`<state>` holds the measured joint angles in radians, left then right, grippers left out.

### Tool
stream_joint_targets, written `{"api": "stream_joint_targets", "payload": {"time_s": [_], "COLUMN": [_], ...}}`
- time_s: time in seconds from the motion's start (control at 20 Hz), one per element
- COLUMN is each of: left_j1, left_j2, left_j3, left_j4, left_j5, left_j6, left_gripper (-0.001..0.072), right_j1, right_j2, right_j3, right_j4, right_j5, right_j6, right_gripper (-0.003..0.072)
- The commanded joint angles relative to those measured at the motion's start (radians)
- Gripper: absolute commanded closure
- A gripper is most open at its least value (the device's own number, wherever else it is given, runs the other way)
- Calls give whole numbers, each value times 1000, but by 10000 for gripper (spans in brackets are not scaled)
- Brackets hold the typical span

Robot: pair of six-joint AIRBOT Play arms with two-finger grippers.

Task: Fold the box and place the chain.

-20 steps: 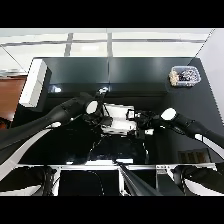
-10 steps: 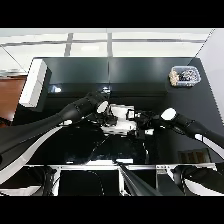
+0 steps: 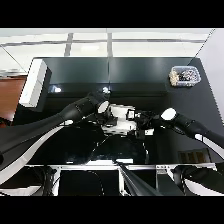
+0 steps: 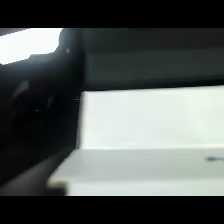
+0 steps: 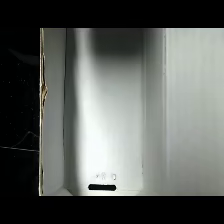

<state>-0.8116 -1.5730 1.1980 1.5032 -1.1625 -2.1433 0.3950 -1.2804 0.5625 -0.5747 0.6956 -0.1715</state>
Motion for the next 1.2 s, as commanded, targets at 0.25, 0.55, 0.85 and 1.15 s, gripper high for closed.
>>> {"api": "stream_joint_targets", "payload": {"time_s": [0.25, 0.55, 0.85, 1.15], "left_j1": [2, 2, -4, -7], "left_j2": [-3, -8, -9, -16], "left_j3": [3, 3, 3, 3], "left_j4": [26, 26, 13, 3], "left_j5": [-17, -17, -16, -17], "left_j6": [-4, -4, -4, -5], "left_gripper": [217, 221, 569, 685], "right_j1": [0, 0, 0, 0], "right_j2": [0, 0, 0, 0], "right_j3": [1, 1, 1, 1], "right_j4": [1, 1, 1, 1], "right_j5": [0, 0, 0, 0], "right_j6": [2, 2, 2, 2], "right_gripper": [677, 676, 677, 677]}}
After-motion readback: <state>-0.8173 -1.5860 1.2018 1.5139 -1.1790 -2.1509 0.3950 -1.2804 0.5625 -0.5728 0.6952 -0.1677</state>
